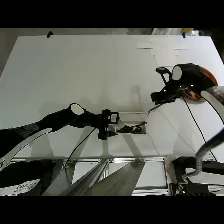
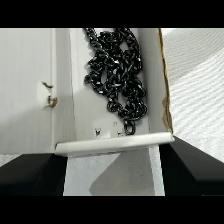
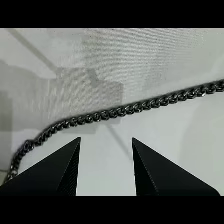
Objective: Fold the box and place the chain.
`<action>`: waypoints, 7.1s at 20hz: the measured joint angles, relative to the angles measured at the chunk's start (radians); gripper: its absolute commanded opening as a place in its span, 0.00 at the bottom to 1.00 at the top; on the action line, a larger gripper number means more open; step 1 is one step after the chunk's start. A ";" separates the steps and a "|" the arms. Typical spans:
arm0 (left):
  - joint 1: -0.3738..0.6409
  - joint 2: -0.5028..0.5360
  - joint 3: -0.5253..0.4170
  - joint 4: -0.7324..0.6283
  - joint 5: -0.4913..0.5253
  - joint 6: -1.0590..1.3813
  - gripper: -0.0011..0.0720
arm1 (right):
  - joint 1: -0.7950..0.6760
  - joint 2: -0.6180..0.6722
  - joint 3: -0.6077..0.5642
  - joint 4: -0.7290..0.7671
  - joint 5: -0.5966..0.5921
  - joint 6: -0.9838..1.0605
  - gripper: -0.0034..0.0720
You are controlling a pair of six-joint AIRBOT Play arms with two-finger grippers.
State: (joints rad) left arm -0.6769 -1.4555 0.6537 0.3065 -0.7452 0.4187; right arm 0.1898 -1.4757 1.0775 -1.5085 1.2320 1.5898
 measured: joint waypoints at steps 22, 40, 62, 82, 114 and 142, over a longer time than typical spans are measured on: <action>0.000 0.000 0.000 0.000 0.000 0.000 0.30 | 0.013 0.156 -0.071 0.013 0.003 -0.057 0.07; 0.000 0.000 0.000 0.000 0.000 0.000 0.30 | 0.014 0.749 -0.071 0.492 0.270 -0.212 0.07; 0.000 0.000 0.000 0.000 0.000 0.000 0.30 | 0.394 0.563 -0.365 0.518 -0.268 -0.282 0.18; 0.000 0.000 0.000 0.000 0.000 0.000 0.30 | 0.021 0.382 -0.107 0.046 -0.077 -0.107 0.44; 0.000 0.000 0.000 0.000 0.000 0.000 0.30 | -0.008 0.127 -0.262 -0.037 -0.215 0.018 0.07; 0.000 0.000 0.000 0.000 0.000 0.000 0.30 | 0.348 0.873 -0.265 0.443 -0.075 -0.082 0.07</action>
State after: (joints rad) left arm -0.6769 -1.4555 0.6537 0.3065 -0.7456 0.4187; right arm 0.5377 -0.6029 0.8127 -1.0660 1.1568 1.5082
